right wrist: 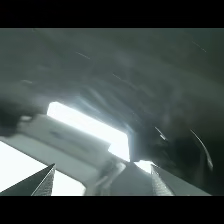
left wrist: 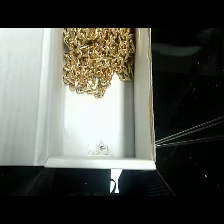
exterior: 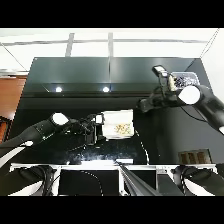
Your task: Fold the box and place the chain.
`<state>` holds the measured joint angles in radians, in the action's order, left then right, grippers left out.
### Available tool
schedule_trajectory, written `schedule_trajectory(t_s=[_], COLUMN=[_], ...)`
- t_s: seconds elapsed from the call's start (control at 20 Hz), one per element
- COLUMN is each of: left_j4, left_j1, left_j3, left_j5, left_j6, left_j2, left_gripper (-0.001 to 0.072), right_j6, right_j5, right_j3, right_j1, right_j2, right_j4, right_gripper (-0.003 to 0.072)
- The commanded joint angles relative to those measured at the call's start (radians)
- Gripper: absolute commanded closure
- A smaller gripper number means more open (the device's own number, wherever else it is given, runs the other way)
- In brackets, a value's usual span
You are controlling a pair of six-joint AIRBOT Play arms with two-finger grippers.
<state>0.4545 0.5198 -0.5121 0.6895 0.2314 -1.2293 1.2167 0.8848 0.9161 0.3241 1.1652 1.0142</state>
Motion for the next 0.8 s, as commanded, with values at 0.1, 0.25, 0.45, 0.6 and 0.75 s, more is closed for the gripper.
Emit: schedule_trajectory(t_s=[0.1,0.25,0.45,0.6,0.75], left_j4=[0.001,0.001,0.001,0.001,0.001], left_j1=[0.0,0.0,0.0,0.0,0.0], left_j3=[-0.001,-0.001,-0.001,-0.001,-0.001], left_j5=[-0.002,-0.002,-0.002,-0.001,-0.001], left_j6=[0.0,0.0,0.0,0.0,0.0], left_j2=[-0.001,-0.001,-0.001,-0.001,-0.001], left_gripper=[0.031,0.031,0.031,0.031,0.031], right_j6=[-0.625,-0.7,-0.685,-0.803,-0.84], right_j5=[0.109,0.343,0.411,0.317,0.289], right_j3=[0.064,0.071,0.068,0.039,0.004], right_j1=[-0.004,-0.004,0.002,0.043,0.093], right_j2=[0.136,0.111,0.078,0.079,0.079], right_j4=[-0.208,-0.121,-0.143,-0.176,-0.169], right_gripper=[-0.0034,-0.0034,-0.0034,-0.0034,-0.0034])
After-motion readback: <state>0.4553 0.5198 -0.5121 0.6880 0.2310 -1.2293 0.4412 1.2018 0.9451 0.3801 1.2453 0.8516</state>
